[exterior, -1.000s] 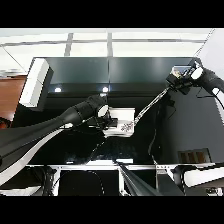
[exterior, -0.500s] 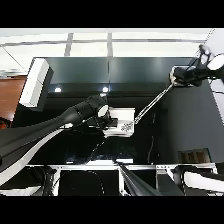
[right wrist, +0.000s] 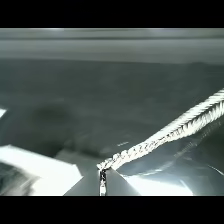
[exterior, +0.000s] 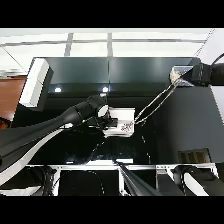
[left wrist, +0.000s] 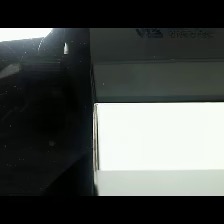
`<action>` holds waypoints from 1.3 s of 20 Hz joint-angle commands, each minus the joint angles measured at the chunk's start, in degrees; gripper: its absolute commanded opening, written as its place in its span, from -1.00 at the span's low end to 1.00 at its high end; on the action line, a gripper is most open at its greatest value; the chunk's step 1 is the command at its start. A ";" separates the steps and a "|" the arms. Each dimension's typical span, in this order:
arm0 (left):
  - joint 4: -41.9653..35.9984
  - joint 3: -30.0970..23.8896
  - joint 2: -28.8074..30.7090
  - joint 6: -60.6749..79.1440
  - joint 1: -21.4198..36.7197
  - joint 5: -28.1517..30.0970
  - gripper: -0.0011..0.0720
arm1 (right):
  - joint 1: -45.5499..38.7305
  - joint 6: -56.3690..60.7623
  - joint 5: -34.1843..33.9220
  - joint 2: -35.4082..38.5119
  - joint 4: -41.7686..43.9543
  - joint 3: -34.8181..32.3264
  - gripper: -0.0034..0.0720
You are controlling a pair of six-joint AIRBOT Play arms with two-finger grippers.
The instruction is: Fold the box and place the chain.
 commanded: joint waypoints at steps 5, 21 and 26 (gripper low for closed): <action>0.00 0.00 0.02 0.00 -0.04 0.00 -0.89 | 13.97 -0.24 6.14 3.80 9.97 -2.75 -0.88; 0.00 0.00 0.02 0.00 -0.04 -0.02 -0.88 | 25.31 -1.60 -19.04 -6.84 13.33 -22.93 -0.88; 0.00 0.00 0.02 0.00 -0.04 -0.02 -0.88 | 23.06 -3.48 -14.97 -8.11 13.40 -22.34 -0.88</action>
